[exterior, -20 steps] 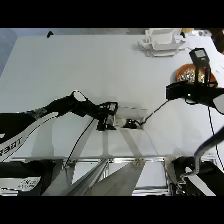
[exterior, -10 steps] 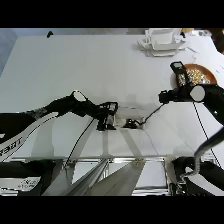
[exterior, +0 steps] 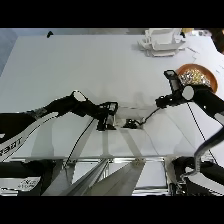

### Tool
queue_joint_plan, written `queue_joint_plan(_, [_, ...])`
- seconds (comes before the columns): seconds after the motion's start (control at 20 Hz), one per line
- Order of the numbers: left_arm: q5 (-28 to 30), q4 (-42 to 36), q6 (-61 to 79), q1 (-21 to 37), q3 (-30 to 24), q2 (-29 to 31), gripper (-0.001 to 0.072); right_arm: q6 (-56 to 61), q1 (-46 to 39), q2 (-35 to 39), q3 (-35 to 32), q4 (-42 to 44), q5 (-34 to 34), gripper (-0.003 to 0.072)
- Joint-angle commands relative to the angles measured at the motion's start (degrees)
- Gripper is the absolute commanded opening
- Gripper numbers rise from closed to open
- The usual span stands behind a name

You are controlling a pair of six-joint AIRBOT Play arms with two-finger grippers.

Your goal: Fold the box and place the chain.

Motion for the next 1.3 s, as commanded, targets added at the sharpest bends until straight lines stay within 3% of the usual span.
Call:
queue_joint_plan(0.0, [0.02,0.00,0.00,0.04,0.02,0.04,0.0083,1.97,0.02,-1.36,-0.02,-2.05,0.57,0.0297])
queue_joint_plan(0.3, [0.02,0.02,0.00,0.04,0.02,0.04,0.0083,1.97,0.02,-3.54,-0.02,-2.03,-0.07,0.0296])
queue_joint_plan(0.45, [0.02,0.00,0.00,0.04,0.02,0.04,0.0083,1.90,0.02,-3.54,-0.02,-2.01,-0.92,0.0231])
queue_joint_plan(0.7, [0.02,0.02,0.00,0.04,0.02,0.04,0.0083,1.92,0.02,-3.85,-0.52,-2.01,-0.59,0.0214])
queue_joint_plan(0.8, [0.00,0.02,0.00,0.04,0.02,0.04,0.0083,1.90,0.02,-3.82,-0.79,-2.01,-0.44,0.0156])
queue_joint_plan(0.9, [0.02,0.02,0.00,0.04,0.02,0.04,0.0083,1.29,0.02,-3.78,-0.79,-2.01,0.11,0.0017])
queue_joint_plan(0.95, [0.02,0.02,0.00,0.04,0.02,0.04,0.0083,1.20,0.02,-3.61,-0.79,-2.03,0.55,0.0017])
queue_joint_plan(1.25, [0.02,0.02,0.00,0.04,0.02,0.04,0.0083,1.22,0.02,8.31,-0.79,-0.35,4.76,0.0017])
